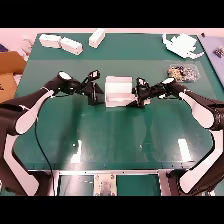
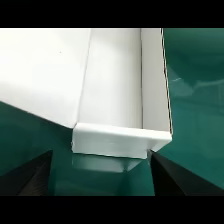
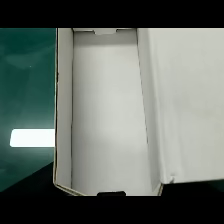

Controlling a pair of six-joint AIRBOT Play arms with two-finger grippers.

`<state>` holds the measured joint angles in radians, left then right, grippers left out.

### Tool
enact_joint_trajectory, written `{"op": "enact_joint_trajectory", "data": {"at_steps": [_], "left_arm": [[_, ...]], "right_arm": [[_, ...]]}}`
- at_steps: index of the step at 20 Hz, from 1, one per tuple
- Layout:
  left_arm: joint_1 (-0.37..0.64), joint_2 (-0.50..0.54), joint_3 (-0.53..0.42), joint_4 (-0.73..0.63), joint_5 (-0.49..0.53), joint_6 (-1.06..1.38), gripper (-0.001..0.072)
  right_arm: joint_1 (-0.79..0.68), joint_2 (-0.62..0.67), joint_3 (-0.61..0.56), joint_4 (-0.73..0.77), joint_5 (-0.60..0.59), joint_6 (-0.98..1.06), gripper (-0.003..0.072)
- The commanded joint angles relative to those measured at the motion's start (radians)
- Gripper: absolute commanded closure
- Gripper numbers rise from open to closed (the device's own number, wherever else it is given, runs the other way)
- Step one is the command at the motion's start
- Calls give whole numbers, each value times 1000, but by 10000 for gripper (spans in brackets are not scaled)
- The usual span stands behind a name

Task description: Fold the box and place the chain.

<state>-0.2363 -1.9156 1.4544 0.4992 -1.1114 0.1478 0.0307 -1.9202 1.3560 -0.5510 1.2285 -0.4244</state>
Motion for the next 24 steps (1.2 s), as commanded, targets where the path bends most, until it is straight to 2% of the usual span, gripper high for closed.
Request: {"op": "enact_joint_trajectory", "data": {"at_steps": [1, 10, 14, 24], "left_arm": [[-1, -14, 0, -29, -43, 57, -9], [-4, -30, 0, -29, -79, 107, -10], [-4, -48, 0, -85, -75, 145, -9], [-41, -81, 8, -108, 8, 204, -9]], "right_arm": [[1, 1, 0, 0, 0, 1, 253], [1, 1, 0, 0, 0, 1, 254], [1, 1, 0, 0, -1, 1, 253], [1, 1, 0, 0, 0, 1, 253]]}}
